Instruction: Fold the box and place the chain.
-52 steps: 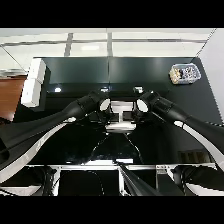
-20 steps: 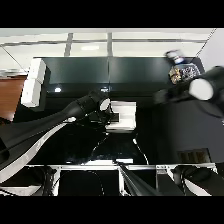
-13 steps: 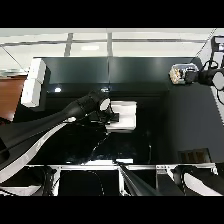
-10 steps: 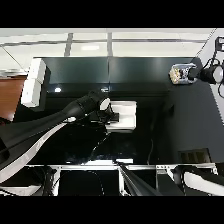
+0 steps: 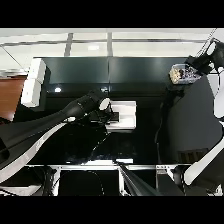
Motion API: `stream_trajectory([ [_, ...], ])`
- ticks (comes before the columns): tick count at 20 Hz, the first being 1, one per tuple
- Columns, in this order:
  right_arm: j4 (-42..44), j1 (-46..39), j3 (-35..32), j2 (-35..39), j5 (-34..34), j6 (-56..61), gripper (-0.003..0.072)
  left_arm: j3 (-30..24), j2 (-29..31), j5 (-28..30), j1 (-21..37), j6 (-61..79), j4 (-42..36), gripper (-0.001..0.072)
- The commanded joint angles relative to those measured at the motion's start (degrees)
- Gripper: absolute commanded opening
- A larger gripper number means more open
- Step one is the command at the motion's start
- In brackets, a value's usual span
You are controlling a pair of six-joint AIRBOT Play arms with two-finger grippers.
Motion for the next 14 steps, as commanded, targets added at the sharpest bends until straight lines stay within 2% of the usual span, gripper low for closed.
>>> stream_trajectory([
  [1,2.36,-1.16,2.73,-3.43,1.27,0.13,0.0567,0.07,-0.02,-0.24,0.04,-0.02,-0.02,0.0025],
  [6,1.95,-1.03,2.69,-3.45,1.62,-0.74,0.0566,0.07,-0.02,-0.22,0.04,-0.02,-0.02,0.0025],
  [8,1.51,-1.03,2.25,-3.5,1.64,-0.72,0.0395,0.07,-0.02,-0.22,0.04,-0.02,-0.02,0.0025],
  [9,1.55,-1.03,1.77,-3.5,1.68,-0.74,0.0279,0.07,-0.02,-0.22,0.04,-0.02,-0.02,0.0025],
  [10,1.66,-1.05,1.31,-3.5,1.84,-0.74,0.0237,0.07,-0.02,-0.22,0.04,-0.02,-0.02,0.0025],
  [11,1.7,-1.05,1.2,-3.48,2.23,-1.27,0.0104,0.07,-0.02,-0.22,0.04,-0.02,-0.02,0.0025],
  [12,1.66,-1.09,1.2,-2.95,2.56,-2.71,0.0009,0.07,-0.02,-0.24,0.04,-0.02,-0.02,0.0025],
  [14,0.83,-1.09,1.2,-0.72,2.54,-5.35,0.0009,0.07,-0.02,-0.28,0.04,-0.02,-0.02,0.0025],
])
